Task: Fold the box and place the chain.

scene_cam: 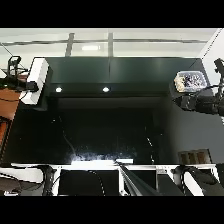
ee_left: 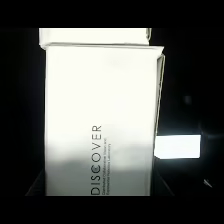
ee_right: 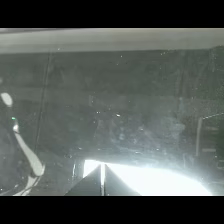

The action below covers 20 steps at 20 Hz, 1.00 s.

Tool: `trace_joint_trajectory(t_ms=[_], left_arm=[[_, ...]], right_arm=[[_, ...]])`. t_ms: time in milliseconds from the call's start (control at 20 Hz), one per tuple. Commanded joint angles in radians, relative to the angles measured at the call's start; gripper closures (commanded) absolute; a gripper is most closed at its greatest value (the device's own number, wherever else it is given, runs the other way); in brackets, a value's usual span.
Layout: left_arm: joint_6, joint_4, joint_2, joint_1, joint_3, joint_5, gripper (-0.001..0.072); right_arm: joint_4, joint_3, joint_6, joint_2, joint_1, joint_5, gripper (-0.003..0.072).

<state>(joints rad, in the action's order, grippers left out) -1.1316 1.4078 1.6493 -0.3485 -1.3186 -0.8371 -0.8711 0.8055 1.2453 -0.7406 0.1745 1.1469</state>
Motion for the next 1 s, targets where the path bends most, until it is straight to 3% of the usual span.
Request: trace_joint_trajectory(t_ms=[0, 50, 150, 300, 450, 500, 550, 600, 650, 750, 850, 950], left_arm=[[-0.002, -0.041, 0.044, 0.010, -0.051, 0.022, 0.0335], [-0.002, -0.040, 0.042, 0.012, -0.054, 0.026, -0.0011], [-0.038, 0.006, 0.033, 0.013, -0.092, -0.020, -0.0008], [-0.055, 0.108, -0.001, 0.012, -0.225, -0.197, -0.0007], [-0.103, -0.038, -0.039, 0.013, -0.377, -0.328, -0.0003], [-0.103, -0.108, -0.058, 0.019, -0.417, -0.362, 0.0040], [-0.103, -0.143, -0.076, 0.027, -0.451, -0.406, 0.0264], [-0.103, -0.167, -0.097, 0.037, -0.477, -0.459, 0.0631], [-0.111, -0.187, -0.126, 0.048, -0.481, -0.486, 0.0684], [-0.171, -0.200, -0.202, 0.087, -0.444, -0.516, 0.0685], [-0.250, -0.205, -0.319, 0.160, -0.336, -0.497, 0.0686], [-0.224, -0.204, -0.495, 0.278, -0.139, -0.344, 0.0685]], right_arm=[[0.006, -0.001, 0.032, 0.000, 0.000, -0.007, 0.0672], [0.006, -0.001, 0.039, 0.000, 0.000, -0.006, 0.0672], [0.008, 0.000, 0.046, 0.000, 0.000, -0.010, 0.0672], [-0.021, 0.071, 0.049, 0.000, 0.000, -0.030, 0.0672], [-0.071, 0.188, 0.048, 0.001, 0.000, -0.013, 0.0672], [-0.090, 0.228, 0.035, 0.003, 0.000, 0.016, 0.0672], [-0.122, 0.265, 0.012, 0.010, 0.000, 0.050, 0.0673], [-0.161, 0.299, -0.010, 0.026, 0.000, 0.082, 0.0673], [-0.196, 0.315, -0.012, 0.051, 0.000, 0.085, 0.0673], [-0.228, 0.311, -0.013, 0.121, 0.000, 0.036, 0.0673], [-0.242, 0.287, -0.089, 0.166, 0.000, -0.016, 0.0673], [-0.248, 0.237, -0.177, 0.183, 0.000, -0.082, 0.0673]])
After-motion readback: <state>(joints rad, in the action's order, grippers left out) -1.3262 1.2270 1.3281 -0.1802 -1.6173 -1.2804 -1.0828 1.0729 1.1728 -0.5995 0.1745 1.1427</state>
